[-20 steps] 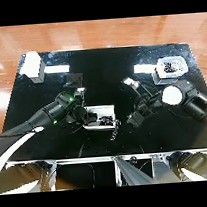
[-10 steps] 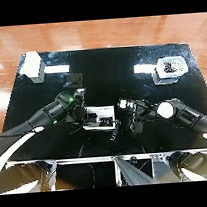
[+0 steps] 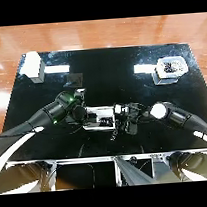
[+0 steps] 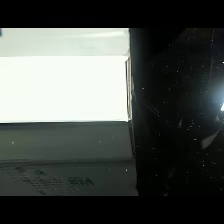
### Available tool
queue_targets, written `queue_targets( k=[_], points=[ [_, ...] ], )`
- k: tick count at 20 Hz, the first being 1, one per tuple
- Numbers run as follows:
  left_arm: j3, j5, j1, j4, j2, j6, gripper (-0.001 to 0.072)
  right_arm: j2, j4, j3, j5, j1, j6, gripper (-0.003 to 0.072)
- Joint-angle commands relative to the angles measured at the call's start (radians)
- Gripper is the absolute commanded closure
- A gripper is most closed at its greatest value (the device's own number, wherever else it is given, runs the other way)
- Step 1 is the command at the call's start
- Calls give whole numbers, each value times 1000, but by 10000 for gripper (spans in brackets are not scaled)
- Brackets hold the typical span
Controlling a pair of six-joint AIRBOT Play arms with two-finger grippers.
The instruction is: Fold the box and place the chain.
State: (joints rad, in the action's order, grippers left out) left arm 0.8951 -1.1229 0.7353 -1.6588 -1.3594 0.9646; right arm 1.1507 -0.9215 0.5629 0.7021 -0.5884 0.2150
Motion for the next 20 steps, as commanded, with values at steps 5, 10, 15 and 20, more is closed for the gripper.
queue_targets(
  k=[5, 10, 15, 20],
  points=[
    [0, 1, 0, 0, 0, 0, 689, 32, 13, 0, -52, -39, -15, 5],
    [0, 1, 0, 0, 0, 0, 689, 41, 31, 0, -74, -39, -15, 6],
    [0, 1, 0, -1, 0, 0, 689, 45, 40, 0, -80, -39, -14, 92],
    [0, 1, 0, -3, 0, 0, 690, 68, 61, 0, -87, -42, -14, 92]
  ],
)
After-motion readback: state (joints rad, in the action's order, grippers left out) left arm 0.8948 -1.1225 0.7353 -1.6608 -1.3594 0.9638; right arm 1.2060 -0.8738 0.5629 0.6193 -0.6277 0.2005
